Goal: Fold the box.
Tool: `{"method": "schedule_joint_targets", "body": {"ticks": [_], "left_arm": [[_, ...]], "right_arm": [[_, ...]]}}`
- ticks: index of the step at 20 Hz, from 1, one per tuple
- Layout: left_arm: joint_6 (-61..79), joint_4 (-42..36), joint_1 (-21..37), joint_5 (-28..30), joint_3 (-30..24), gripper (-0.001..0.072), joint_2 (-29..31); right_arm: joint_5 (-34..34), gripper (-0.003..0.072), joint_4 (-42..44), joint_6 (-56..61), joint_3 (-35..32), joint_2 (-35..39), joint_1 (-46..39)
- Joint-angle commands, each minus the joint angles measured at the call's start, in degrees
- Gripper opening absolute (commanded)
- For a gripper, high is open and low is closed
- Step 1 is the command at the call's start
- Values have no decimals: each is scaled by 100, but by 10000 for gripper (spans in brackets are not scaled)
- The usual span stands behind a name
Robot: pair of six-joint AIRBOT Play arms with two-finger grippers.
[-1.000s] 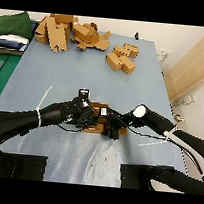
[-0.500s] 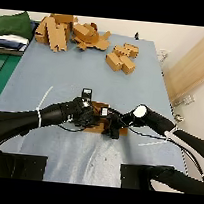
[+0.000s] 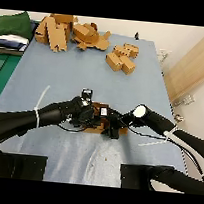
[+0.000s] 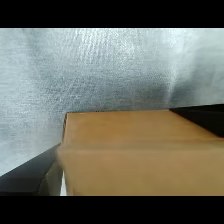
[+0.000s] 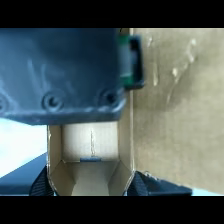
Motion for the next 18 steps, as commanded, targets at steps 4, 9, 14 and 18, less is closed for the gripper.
{"method": "schedule_joint_targets", "body": {"ticks": [4, 9, 14, 18], "left_arm": [[2, -42, 330, -243, 0, 534, 378], [74, -42, 507, -402, 0, 534, 638], [232, -39, 505, -546, 0, 534, 850], [258, 212, 507, -973, 0, 534, 1038]], "right_arm": [[13, 410, 0, 13, 2, -2, -2], [13, 410, 0, 13, 2, -2, -2], [13, 410, 0, 13, 2, -2, -2], [13, 410, 0, 13, 2, -2, -2]]}}
